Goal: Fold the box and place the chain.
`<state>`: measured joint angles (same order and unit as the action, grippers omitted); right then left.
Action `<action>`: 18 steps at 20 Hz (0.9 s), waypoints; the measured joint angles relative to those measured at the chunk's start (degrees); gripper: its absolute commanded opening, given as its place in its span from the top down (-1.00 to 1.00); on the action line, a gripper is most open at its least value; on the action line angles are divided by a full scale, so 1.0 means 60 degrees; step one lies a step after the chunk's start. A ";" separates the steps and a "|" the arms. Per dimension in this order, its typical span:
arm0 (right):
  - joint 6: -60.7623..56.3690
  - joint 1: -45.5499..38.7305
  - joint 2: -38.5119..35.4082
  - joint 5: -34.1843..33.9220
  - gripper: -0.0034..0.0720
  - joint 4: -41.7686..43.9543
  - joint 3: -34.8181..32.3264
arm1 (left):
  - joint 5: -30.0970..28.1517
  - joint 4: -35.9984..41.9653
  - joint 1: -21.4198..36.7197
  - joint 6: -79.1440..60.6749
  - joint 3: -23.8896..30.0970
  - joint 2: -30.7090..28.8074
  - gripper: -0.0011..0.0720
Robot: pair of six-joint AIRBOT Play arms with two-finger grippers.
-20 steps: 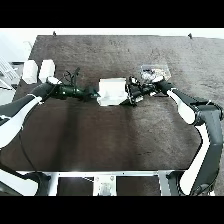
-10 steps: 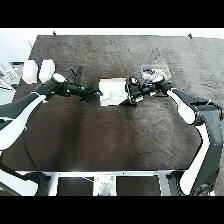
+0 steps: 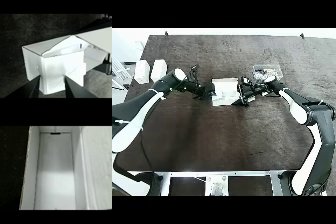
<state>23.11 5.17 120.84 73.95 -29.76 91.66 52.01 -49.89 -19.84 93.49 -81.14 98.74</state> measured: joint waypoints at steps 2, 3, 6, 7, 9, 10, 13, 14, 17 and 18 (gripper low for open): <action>0.0000 0.0000 0.0000 0.0000 -0.63 0.0000 0.0000 | -0.0066 -0.0408 -0.0138 0.0401 -0.0175 0.0076 -0.01; -0.0004 0.0000 0.0000 0.0000 -0.63 0.0000 0.0000 | -0.0069 -0.0550 -0.0197 0.0557 -0.0280 0.0153 -0.01; -0.0004 -0.0004 0.0000 -0.0004 -0.63 -0.0004 0.0000 | 0.0080 -0.0969 -0.0372 0.0984 -0.0688 0.0484 -0.01; -0.0004 -0.0004 0.0000 -0.0004 -0.63 -0.0004 0.0000 | 0.0164 -0.1111 -0.0423 0.1133 -0.0823 0.0590 -0.01; 0.0000 -0.0004 0.0000 0.0000 -0.63 -0.0007 0.0000 | 0.0357 -0.1439 -0.0528 0.1443 -0.1104 0.0790 -0.01; 0.0000 -0.0004 0.0000 -0.0004 -0.63 -0.0007 0.0000 | 0.0437 -0.1625 -0.0579 0.1599 -0.1231 0.0882 -0.01; 0.0000 -0.0004 0.0000 0.0000 -0.63 -0.0004 0.0000 | 0.0761 -0.2193 -0.0743 0.2080 -0.1668 0.1158 -0.01; 0.0000 -0.0004 0.0000 0.0000 -0.63 -0.0004 0.0000 | 0.0903 -0.2401 -0.0798 0.2233 -0.1832 0.1286 -0.01; 0.0000 -0.0004 0.0000 -0.0004 -0.63 -0.0004 0.0000 | 0.1381 -0.2867 -0.0885 0.2637 -0.2401 0.1574 -0.01; -0.0004 -0.0004 0.0000 -0.0004 -0.63 -0.0004 0.0000 | 0.1548 -0.3009 -0.0903 0.2743 -0.2601 0.1683 -0.01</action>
